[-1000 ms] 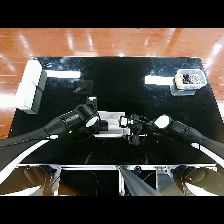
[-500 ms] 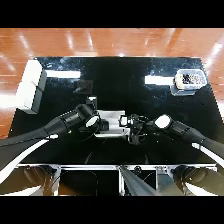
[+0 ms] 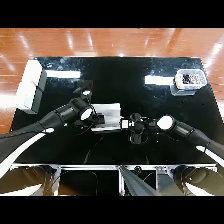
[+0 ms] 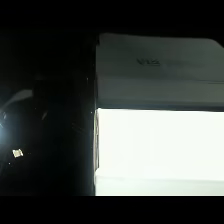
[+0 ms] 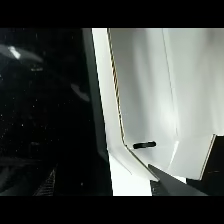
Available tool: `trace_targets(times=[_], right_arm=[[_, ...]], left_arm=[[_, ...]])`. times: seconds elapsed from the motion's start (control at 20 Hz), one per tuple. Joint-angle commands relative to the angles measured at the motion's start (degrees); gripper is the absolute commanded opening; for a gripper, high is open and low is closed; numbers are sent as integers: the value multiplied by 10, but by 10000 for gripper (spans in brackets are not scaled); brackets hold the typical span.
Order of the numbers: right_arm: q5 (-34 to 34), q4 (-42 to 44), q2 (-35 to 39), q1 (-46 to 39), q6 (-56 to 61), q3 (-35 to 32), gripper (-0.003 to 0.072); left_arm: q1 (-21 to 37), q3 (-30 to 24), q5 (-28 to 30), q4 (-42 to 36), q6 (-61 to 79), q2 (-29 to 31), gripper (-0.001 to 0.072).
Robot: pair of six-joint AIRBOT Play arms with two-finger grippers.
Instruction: Fold the box and place the chain.
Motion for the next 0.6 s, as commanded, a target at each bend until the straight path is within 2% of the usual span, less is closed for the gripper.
trace_targets(times=[0.0,0.15,0.55], right_arm=[[-17,-3,8,0,0,0,720],[-50,-3,8,-1,-1,0,720],[-36,30,8,-13,-3,0,720]], left_arm=[[10,1,3,9,25,0,22],[14,1,2,9,80,0,21],[30,1,-1,5,134,0,22]])
